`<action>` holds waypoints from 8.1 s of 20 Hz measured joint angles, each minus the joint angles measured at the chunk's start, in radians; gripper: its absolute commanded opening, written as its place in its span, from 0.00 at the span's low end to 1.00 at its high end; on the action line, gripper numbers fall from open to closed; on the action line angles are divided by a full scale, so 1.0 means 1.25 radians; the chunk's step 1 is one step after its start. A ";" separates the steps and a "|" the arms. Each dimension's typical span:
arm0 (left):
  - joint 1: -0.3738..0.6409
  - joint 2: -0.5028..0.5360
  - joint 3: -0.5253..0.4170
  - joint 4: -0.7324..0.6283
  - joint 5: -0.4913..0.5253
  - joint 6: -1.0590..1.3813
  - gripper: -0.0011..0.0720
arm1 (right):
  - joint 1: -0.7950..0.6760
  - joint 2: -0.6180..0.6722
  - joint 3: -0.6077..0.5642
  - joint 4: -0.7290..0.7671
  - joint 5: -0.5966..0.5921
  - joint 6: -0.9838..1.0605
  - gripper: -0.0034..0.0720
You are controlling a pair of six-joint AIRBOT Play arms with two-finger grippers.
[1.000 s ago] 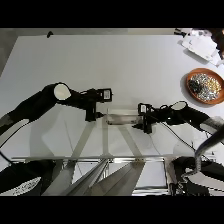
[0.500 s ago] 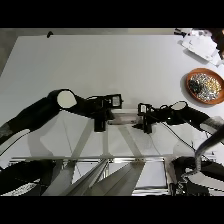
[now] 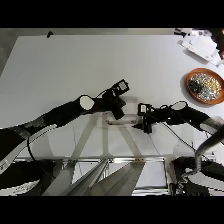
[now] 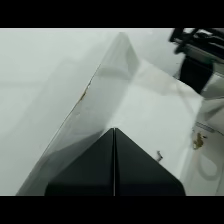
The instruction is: Fold the box and place the chain.
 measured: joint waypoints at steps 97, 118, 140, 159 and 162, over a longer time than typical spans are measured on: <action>0.204 0.229 -0.162 0.162 -0.335 0.016 0.02 | 0.000 0.000 0.000 0.000 0.000 0.000 0.45; 0.298 0.130 -0.164 0.356 -0.450 -0.771 0.02 | 0.000 0.000 0.000 0.000 0.000 0.000 0.45; 0.243 0.166 -0.164 0.207 -0.399 -0.650 0.14 | 0.000 0.000 0.000 0.000 0.001 0.000 0.45; 0.175 0.173 -0.147 0.128 -0.371 -0.626 0.55 | 0.000 0.000 0.000 0.000 0.000 0.000 0.45; 0.166 0.171 -0.128 0.180 -0.351 -0.680 0.55 | 0.000 0.000 0.000 0.000 0.001 0.000 0.45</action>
